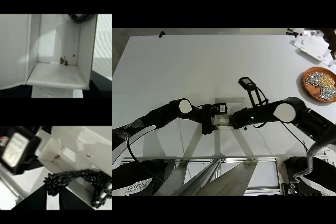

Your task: Fold the box and place the chain.

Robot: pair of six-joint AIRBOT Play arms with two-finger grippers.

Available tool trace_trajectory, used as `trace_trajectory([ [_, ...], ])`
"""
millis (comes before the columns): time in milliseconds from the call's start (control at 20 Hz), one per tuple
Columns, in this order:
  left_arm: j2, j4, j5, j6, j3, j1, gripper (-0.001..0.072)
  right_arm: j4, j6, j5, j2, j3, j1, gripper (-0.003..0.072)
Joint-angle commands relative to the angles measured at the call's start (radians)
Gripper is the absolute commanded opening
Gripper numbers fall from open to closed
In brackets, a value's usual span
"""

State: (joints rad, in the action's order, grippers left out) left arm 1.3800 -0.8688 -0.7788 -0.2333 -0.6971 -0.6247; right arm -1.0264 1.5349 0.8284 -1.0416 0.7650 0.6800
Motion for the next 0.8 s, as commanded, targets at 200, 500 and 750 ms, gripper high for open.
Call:
trace_trajectory([
  [200, 0.000, 0.000, 0.000, 0.000, 0.000, 0.000, 0.0412, 0.003, 0.067, -0.220, -0.074, -0.074, 0.016, 0.0011],
  [500, 0.000, 0.000, 0.000, 0.000, 0.000, 0.000, 0.0412, 0.002, 0.128, -0.238, -0.074, -0.086, 0.016, 0.0243],
  [750, 0.000, 0.000, 0.000, 0.000, 0.000, 0.000, 0.0412, 0.002, 0.128, -0.221, -0.052, -0.085, 0.016, 0.0276],
])
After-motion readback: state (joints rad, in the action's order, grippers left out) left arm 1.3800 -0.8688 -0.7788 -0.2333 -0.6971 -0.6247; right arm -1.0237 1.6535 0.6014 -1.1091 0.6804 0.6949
